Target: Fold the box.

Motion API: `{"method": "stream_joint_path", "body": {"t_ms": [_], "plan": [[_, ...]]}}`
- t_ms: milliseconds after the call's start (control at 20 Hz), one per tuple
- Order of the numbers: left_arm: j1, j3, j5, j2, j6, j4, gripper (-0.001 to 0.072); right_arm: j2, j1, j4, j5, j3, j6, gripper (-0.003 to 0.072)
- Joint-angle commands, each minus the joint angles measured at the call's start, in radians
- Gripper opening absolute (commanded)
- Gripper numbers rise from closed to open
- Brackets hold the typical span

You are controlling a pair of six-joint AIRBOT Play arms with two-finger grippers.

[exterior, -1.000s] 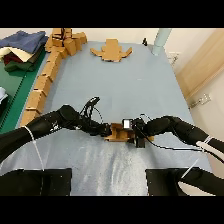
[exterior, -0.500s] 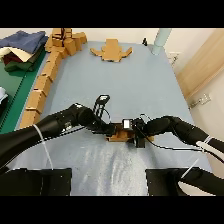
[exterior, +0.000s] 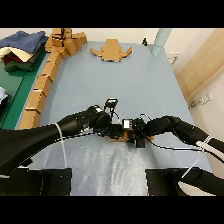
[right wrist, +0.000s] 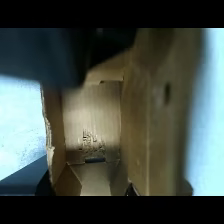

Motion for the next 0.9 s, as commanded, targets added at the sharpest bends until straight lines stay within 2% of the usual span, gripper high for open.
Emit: {"method": "stream_joint_path", "body": {"t_ms": [0, 200, 400, 450, 500, 550, 850], "plan": [[-0.031, 0.075, -0.109, -0.055, -0.124, 0.112, 0.0419, 0.001, 0.001, 0.000, 0.000, 0.001, 0.000, 0.0532], [-0.036, 0.168, -0.196, -0.144, -0.132, 0.117, 0.0418, 0.001, 0.001, 0.000, 0.000, 0.001, 0.000, 0.0532], [-0.035, 0.185, -0.204, -0.181, -0.132, 0.116, 0.0416, 0.001, 0.001, 0.000, 0.000, 0.001, 0.000, 0.0532], [-0.035, 0.185, -0.205, -0.180, -0.144, 0.116, 0.0314, 0.001, 0.001, 0.000, 0.000, 0.001, 0.000, 0.0532], [-0.035, 0.185, -0.202, -0.180, -0.149, 0.116, 0.0076, 0.001, 0.001, 0.000, 0.000, 0.001, 0.000, 0.0532], [-0.035, 0.185, -0.196, -0.181, -0.151, 0.116, 0.0013, 0.001, 0.001, 0.000, 0.000, 0.001, 0.000, 0.0532], [-0.036, 0.185, -0.193, -0.180, -0.158, 0.116, 0.0012, 0.001, 0.001, 0.000, 0.000, 0.001, 0.000, 0.0532]]}}
